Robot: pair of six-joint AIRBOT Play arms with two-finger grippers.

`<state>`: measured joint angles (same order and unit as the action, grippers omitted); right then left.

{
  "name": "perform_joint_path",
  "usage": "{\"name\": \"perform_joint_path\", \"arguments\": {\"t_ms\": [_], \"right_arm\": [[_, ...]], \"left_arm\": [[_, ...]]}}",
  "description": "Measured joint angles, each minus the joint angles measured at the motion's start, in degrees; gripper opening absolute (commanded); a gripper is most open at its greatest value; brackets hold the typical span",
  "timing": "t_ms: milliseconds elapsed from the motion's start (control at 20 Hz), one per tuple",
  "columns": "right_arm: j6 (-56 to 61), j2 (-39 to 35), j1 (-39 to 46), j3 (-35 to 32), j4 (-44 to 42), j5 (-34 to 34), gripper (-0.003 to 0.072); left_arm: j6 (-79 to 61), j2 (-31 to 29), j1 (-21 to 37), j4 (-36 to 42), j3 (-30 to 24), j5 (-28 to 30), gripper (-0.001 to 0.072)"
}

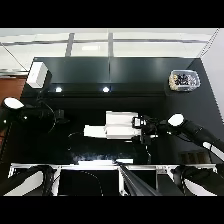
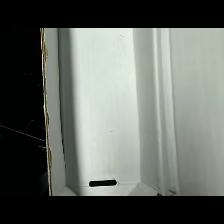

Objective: Fold the box and place the chain.

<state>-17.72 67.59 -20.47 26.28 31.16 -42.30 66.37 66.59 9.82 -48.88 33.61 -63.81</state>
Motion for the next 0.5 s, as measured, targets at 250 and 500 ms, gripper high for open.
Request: {"name": "perform_joint_path", "arguments": {"t_ms": [250, 500], "right_arm": [[0.0, 0.0, 0.0, 0.0, 0.0, 0.0, 0.0431], [0.0, 0.0, 0.0, 0.0, 0.0, 0.0, 0.0431]], "left_arm": [[4.0, 1.2, -1.6, 4.7, -5.9, -0.3, 0.0023], [0.7, 6.3, -7.3, 13.0, -7.1, 1.9, 0.0022]]}}
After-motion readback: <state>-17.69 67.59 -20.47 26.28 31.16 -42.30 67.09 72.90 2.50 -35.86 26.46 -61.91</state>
